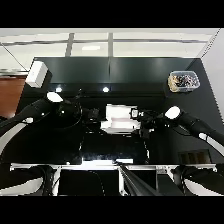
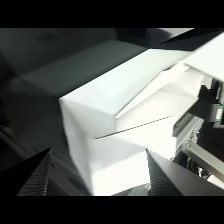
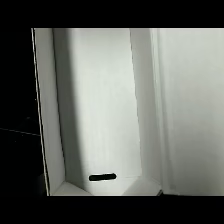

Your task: Fold the box and place the chain.

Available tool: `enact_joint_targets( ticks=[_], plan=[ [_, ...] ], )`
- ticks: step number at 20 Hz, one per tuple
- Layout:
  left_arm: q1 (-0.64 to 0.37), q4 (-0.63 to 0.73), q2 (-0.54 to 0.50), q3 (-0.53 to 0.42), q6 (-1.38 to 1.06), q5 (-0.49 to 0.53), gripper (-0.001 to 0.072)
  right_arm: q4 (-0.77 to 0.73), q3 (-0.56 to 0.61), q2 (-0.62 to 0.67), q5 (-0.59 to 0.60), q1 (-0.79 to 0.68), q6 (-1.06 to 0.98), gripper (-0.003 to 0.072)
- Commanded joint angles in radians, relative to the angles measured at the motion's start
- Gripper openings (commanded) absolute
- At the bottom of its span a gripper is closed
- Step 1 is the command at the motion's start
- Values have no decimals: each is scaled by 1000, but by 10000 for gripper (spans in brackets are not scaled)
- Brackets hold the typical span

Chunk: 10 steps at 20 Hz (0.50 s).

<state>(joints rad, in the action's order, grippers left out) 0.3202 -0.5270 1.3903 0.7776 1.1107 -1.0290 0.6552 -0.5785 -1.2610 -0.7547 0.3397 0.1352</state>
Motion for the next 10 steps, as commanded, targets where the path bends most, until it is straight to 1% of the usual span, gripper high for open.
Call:
enact_joint_targets(
  ticks=[1,2,3,4,6,10],
  plan=[
    [23,-5,-1,24,103,4,661,0,-1,0,0,1,0,170],
    [29,-16,-1,31,103,5,591,0,-1,0,0,1,0,169],
    [37,-21,-1,37,109,4,574,0,-1,0,0,1,0,170],
    [42,-26,-1,42,125,6,574,0,-1,0,0,1,0,170],
    [64,-77,-1,57,160,8,499,0,-1,0,0,1,0,169],
    [129,-196,-1,97,257,45,500,0,-1,0,0,1,0,170]
  ],
)
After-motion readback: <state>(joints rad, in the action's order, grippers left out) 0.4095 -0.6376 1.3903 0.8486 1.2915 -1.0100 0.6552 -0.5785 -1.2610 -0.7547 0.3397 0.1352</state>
